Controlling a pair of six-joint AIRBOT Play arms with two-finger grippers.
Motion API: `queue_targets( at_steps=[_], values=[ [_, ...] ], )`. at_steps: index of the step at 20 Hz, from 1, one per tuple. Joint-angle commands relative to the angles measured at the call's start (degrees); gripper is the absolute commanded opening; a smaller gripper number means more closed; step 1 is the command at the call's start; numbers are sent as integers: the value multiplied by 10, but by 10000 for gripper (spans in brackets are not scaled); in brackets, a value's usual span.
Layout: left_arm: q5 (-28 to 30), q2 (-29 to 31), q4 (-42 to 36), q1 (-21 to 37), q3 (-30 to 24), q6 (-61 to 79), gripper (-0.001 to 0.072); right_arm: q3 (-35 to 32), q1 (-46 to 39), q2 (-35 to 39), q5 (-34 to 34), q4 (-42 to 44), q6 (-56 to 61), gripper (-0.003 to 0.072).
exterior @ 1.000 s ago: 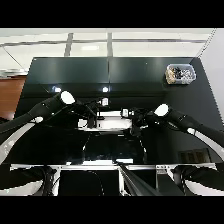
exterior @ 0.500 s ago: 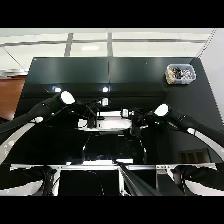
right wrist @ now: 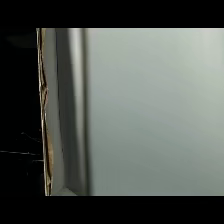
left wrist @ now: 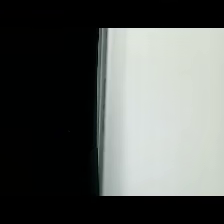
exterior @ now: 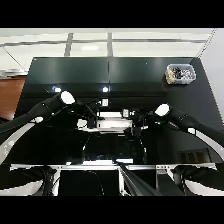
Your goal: Fold the box and place the chain.
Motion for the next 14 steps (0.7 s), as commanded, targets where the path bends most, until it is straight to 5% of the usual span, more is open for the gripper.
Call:
queue_targets(
  at_steps=[1,2,3,5,8,11,12,13,14],
  values=[
    [1,2,1,0,0,-8,31,1,0,0,1,4,0,478],
    [2,7,8,2,1,-23,144,1,0,0,1,4,0,477],
    [2,16,19,5,3,-47,370,1,0,0,1,4,0,477],
    [2,47,50,18,4,-109,710,1,0,0,1,4,0,477],
    [-12,119,147,52,4,-243,708,1,0,0,-2,4,1,477],
    [-129,163,169,95,3,-393,677,1,0,0,-1,3,0,475],
    [-187,162,151,103,2,-452,594,1,0,0,-1,3,0,475],
    [-231,158,129,103,-3,-475,387,1,0,0,-1,3,0,474],
    [-260,153,93,97,-14,-473,93,1,0,0,-1,3,0,472]
  ],
)
